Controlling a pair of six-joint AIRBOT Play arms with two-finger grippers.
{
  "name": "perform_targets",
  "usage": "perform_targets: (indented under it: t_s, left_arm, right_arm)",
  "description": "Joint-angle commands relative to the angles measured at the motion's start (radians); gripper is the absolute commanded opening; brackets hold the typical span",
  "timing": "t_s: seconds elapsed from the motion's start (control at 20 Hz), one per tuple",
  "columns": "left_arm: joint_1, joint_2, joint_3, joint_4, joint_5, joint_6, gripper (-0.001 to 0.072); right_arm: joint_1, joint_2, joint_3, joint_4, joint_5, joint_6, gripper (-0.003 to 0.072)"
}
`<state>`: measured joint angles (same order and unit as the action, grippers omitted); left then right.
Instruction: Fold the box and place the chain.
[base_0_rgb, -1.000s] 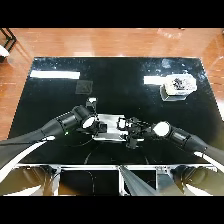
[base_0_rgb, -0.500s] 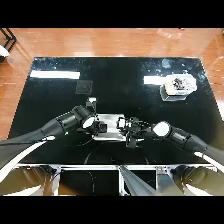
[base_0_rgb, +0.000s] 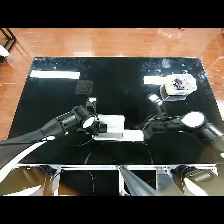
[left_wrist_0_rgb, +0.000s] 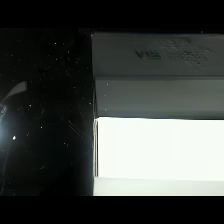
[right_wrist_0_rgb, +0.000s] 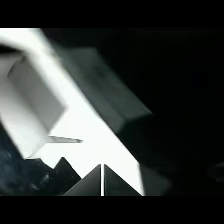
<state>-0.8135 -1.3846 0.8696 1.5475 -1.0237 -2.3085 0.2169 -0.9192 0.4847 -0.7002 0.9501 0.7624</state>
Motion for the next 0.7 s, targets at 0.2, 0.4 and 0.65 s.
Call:
perform_targets:
  t_s: [0.2,0.4,0.65]
  left_arm:
    - [0.000,-0.001,-0.001,0.000,-0.002,0.001,0.0025]
    - [0.000,-0.001,-0.001,0.000,-0.002,0.002,0.0025]
    - [0.000,-0.001,-0.001,0.000,-0.002,0.002,0.0025]
  right_arm:
    - [-0.361,0.030,-0.142,-0.060,0.138,0.473,0.0020]
    - [-0.219,-0.078,-0.216,0.007,0.077,0.491,0.0021]
    - [-0.019,-0.195,-0.166,0.222,-0.064,0.460,0.0022]
